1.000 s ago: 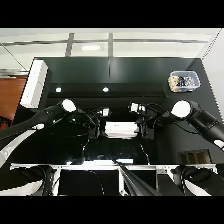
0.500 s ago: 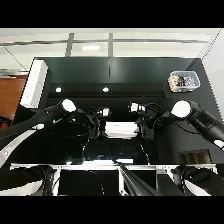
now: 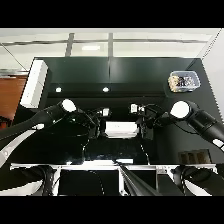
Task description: Fold the box and place the chain.
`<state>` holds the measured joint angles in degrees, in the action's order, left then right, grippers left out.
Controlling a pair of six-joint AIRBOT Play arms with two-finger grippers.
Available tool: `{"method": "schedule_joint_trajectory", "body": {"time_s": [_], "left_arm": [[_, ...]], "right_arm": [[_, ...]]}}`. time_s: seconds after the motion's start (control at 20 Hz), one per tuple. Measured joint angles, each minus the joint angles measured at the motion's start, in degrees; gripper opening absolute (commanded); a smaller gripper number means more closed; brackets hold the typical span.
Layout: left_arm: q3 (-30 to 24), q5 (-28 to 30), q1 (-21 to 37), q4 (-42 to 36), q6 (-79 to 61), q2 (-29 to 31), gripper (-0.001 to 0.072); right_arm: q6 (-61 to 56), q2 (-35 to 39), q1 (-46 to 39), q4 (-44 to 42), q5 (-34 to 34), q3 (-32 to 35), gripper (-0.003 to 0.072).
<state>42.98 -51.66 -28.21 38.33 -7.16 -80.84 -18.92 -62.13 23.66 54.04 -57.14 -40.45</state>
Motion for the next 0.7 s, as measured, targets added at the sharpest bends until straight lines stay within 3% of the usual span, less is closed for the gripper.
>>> {"method": "schedule_joint_trajectory", "body": {"time_s": [0.7], "left_arm": [[0.0,0.02,0.0,-0.02,-0.07,0.0,0.0485]], "right_arm": [[-4.96,3.45,-0.07,1.25,0.35,0.44,0.0441]]}}
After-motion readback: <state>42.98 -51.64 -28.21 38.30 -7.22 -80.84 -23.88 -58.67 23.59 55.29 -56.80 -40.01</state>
